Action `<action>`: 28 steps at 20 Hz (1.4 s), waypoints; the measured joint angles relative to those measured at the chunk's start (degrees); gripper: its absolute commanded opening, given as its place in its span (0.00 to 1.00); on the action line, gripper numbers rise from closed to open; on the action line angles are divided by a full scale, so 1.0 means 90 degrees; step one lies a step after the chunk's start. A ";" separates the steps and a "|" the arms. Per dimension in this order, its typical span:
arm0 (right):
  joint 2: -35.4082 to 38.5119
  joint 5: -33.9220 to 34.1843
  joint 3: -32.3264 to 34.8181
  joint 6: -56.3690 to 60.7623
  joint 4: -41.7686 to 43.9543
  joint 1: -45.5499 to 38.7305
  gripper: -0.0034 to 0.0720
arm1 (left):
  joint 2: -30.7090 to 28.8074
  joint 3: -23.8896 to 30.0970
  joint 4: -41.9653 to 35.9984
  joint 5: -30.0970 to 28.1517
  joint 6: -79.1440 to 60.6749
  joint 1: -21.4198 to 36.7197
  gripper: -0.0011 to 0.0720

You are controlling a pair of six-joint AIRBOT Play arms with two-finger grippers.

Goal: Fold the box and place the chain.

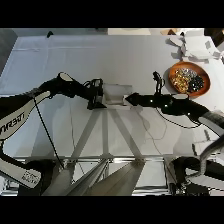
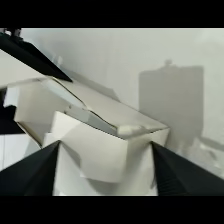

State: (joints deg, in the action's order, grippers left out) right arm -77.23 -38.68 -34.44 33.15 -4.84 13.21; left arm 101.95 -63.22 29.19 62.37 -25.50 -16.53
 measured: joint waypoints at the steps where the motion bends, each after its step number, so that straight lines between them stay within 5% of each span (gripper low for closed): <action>1: 0.0027 0.0041 -0.0022 0.0066 -0.0029 0.0044 0.81 | 0.0000 0.0000 -0.0002 0.0000 0.0000 0.0000 0.31; 7: 0.0090 0.0639 -0.0151 0.0770 -0.0714 0.0476 0.81 | 0.0000 0.0000 0.0000 0.0002 -0.0002 0.0002 0.31; 17: 0.0097 0.1367 -0.0631 0.3004 -0.3808 0.0816 0.81 | 0.0000 0.0000 -0.0002 -0.0002 -0.0002 0.0000 0.31; 28: 0.0097 0.0206 -0.1299 0.4308 -0.5486 0.0903 0.80 | 0.0000 0.0000 -0.0002 -0.0002 0.0000 0.0000 0.31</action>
State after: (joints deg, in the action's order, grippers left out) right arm -76.36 -36.82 -46.13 71.92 -54.22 21.34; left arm 101.95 -63.22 29.17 62.35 -25.50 -16.53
